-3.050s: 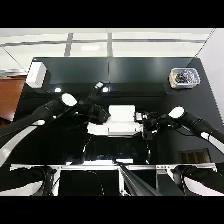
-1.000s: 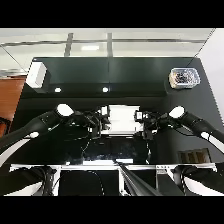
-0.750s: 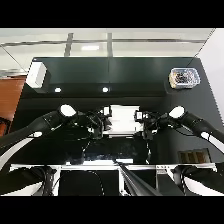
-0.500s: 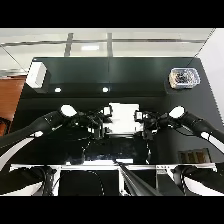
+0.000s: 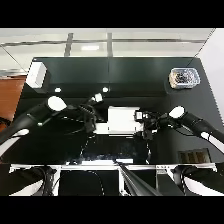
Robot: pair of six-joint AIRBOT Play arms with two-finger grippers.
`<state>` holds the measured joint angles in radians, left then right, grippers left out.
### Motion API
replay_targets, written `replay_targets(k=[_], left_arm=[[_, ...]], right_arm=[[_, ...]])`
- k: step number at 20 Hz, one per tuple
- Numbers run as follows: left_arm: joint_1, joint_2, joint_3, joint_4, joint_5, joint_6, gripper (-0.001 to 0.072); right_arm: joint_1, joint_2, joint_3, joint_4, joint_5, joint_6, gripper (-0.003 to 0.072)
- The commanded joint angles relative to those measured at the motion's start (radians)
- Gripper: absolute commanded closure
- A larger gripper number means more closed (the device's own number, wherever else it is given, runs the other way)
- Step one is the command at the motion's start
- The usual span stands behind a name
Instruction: Fold the box and place the chain.
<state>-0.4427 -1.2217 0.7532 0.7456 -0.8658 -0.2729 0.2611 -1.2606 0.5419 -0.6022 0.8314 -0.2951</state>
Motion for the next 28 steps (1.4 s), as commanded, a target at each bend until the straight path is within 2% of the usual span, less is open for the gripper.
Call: replay_targets(k=[1,3,5,7,8,10,14,17,23,24,26,27,28], left_arm=[[0.137,0.116,0.019,0.279,-0.132,-0.439,0.0681],[0.246,0.131,0.014,0.337,-0.202,-0.745,0.0681],[0.359,0.101,-0.019,0.285,-0.283,-0.974,0.0681],[0.449,0.037,-0.083,0.055,-0.367,-0.964,0.0681],[0.463,0.005,-0.114,-0.047,-0.376,-0.923,0.0681],[0.44,-0.056,-0.15,-0.116,-0.341,-0.901,0.0682],[0.303,-0.159,-0.149,-0.177,-0.224,-0.895,0.0681],[0.214,-0.201,-0.134,-0.311,-0.216,-0.804,0.0681],[0.183,-0.202,-0.052,-0.313,-0.227,-0.765,0.0667],[0.183,-0.202,-0.039,-0.314,-0.24,-0.745,0.0535],[0.182,-0.202,-0.017,-0.316,-0.258,-0.745,0.0108],[0.179,-0.202,-0.008,-0.316,-0.264,-0.744,0.0057],[0.171,-0.202,-0.003,-0.315,-0.264,-0.744,0.0058]], right_arm=[[0.001,0.0,0.001,-0.001,0.002,0.0,0.0664],[0.001,0.0,0.001,-0.001,0.002,0.0,0.0664],[0.0,0.0,0.001,-0.001,0.002,0.0,0.0664],[0.0,0.0,0.001,-0.001,0.002,0.0,0.0664],[0.0,0.0,0.001,-0.001,0.002,0.0,0.0664],[0.0,0.0,0.001,-0.001,0.002,0.0,0.0664],[0.0,0.0,0.001,-0.001,0.002,0.0,0.0664],[0.001,0.0,0.001,-0.001,0.002,0.0,0.0664],[0.0,0.0,0.001,-0.001,0.002,0.0,0.0664],[0.0,0.0,0.001,-0.001,0.002,0.0,0.0664],[0.0,0.0,0.001,-0.001,0.002,0.0,0.0664],[0.0,0.0,0.001,-0.001,0.002,0.0,0.0664],[0.0,0.0,0.001,-0.001,0.002,0.0,0.0664]])
